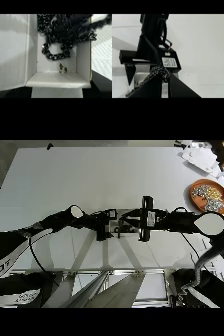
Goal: Fold the box and place the chain.
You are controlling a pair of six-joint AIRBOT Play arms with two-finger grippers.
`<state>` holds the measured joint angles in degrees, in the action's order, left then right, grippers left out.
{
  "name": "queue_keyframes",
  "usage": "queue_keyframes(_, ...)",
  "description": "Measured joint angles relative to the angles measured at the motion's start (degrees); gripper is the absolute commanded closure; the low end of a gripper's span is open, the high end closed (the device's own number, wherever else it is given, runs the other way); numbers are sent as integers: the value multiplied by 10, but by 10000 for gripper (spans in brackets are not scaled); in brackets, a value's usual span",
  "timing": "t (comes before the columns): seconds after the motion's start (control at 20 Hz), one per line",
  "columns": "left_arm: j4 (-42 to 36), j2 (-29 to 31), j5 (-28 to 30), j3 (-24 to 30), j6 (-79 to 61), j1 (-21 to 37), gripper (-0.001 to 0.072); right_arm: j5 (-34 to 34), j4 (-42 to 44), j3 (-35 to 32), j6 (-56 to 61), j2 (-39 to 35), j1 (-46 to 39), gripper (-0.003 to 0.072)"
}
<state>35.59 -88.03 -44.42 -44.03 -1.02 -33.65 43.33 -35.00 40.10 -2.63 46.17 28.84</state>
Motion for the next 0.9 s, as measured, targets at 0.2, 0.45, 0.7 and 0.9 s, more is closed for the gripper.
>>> queue_keyframes(0.2, 0, 0, 0, 0, 0, 0, 376, -6, -16, 2, 62, 2, 7, 674)
queue_keyframes(0.45, 0, 0, 0, 0, 0, 0, 376, 19, -93, 2, 198, 34, -7, 674)
queue_keyframes(0.7, 0, 0, 0, 0, 0, 0, 376, 41, -137, 2, 321, 107, -14, 674)
queue_keyframes(0.9, 0, 0, 0, 0, 0, 0, 376, 35, -144, 2, 419, 157, -15, 521)
